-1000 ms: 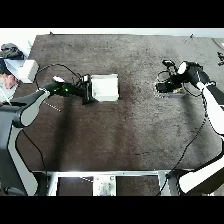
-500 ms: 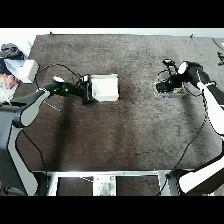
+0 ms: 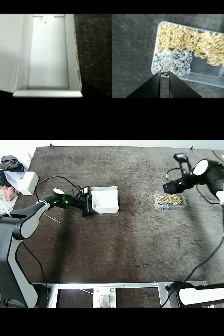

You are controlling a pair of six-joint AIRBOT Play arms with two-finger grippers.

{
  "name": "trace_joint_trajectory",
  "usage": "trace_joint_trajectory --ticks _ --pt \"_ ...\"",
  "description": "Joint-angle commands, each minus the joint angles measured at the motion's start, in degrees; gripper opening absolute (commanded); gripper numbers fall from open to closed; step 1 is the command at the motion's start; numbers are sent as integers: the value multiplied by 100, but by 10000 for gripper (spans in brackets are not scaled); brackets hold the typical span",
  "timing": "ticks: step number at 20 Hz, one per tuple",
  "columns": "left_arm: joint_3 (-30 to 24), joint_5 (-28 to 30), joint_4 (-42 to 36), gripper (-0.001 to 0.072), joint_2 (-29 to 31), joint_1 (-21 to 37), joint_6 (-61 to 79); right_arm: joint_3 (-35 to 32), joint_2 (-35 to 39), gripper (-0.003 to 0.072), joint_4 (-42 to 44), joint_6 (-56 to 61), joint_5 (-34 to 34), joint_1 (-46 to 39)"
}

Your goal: Fold the box and place the chain.

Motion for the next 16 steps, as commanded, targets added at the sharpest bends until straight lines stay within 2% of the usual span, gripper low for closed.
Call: trace_joint_trajectory --ticks 1,4,9,12,16 --pt "2 2 2 466 4 -2 2 0 852 -17 72 -116 -140 136" --pt "2 2 2 466 4 -2 2 0 1639 -17 72 -114 -772 415" --pt "2 0 2 466 4 -2 2 2 2621 -17 70 -133 -2586 1257" --pt "2 0 2 466 4 -2 2 57 2717 -17 70 -136 -3403 1882" --pt "2 2 0 466 4 -2 2 72 2413 -17 72 -133 -3637 2704"
